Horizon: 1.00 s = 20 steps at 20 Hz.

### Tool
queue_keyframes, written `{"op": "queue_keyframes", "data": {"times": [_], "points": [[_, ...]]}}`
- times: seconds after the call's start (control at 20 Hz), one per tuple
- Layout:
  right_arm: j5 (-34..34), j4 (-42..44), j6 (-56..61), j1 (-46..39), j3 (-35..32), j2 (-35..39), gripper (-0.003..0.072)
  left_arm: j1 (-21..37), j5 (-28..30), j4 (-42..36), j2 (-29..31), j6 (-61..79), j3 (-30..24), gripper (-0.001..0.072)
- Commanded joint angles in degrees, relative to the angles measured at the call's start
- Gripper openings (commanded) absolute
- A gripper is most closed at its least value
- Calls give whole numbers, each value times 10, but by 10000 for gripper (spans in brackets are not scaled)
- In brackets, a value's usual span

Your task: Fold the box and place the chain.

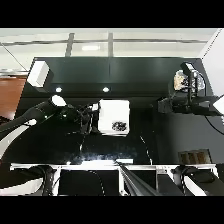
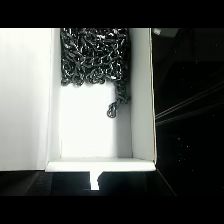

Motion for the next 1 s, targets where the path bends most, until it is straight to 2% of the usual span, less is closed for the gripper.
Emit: {"op": "queue_keyframes", "data": {"times": [0.0,0.1,0.2,0.4,0.5,0.65,0.85,0.95], "points": [[-80,0,44,10,-16,-10,411,0,2,-4,0,16,0,343],[-151,6,115,28,-18,-54,413,0,2,-4,0,15,0,343],[-167,34,101,47,12,-141,654,0,4,-4,0,15,0,343],[-149,51,61,78,145,-334,677,0,16,-4,0,14,0,343],[-110,52,22,87,200,-393,675,0,19,-4,0,14,0,343],[-27,52,-116,97,235,-402,674,0,18,-4,0,14,0,343],[143,51,-321,99,276,-367,674,0,18,-4,0,12,0,343],[175,52,-360,99,278,-344,674,0,18,-4,0,12,0,343]]}}
